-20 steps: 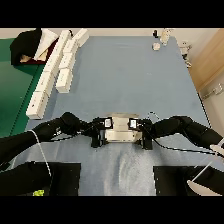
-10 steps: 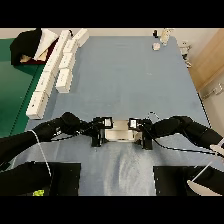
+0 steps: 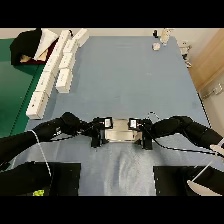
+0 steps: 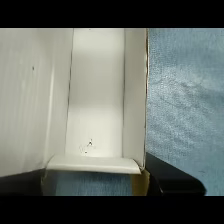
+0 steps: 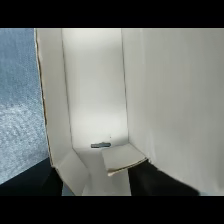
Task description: Fold the box.
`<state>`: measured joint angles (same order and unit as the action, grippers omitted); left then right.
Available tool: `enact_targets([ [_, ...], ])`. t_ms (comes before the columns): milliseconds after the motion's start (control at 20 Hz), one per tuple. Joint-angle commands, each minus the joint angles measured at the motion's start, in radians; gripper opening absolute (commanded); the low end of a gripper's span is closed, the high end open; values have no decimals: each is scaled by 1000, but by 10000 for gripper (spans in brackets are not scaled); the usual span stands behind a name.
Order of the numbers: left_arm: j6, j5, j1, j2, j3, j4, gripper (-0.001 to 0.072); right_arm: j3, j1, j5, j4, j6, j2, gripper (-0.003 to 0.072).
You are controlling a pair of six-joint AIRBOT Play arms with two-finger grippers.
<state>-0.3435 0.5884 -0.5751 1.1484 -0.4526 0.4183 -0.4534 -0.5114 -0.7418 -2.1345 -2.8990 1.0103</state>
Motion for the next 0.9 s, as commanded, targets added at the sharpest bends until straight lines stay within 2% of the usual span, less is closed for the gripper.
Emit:
enact_targets([
  [0,0,13,23,-2,0,9,611,0,0,0,0,0,-1,540],
  [100,0,58,42,-7,0,9,640,0,0,0,0,0,-1,540],
  [150,-1,76,46,-11,0,8,698,0,0,0,0,0,-1,539],
  [850,-12,79,45,0,0,8,698,0,0,0,0,0,-1,539],
])
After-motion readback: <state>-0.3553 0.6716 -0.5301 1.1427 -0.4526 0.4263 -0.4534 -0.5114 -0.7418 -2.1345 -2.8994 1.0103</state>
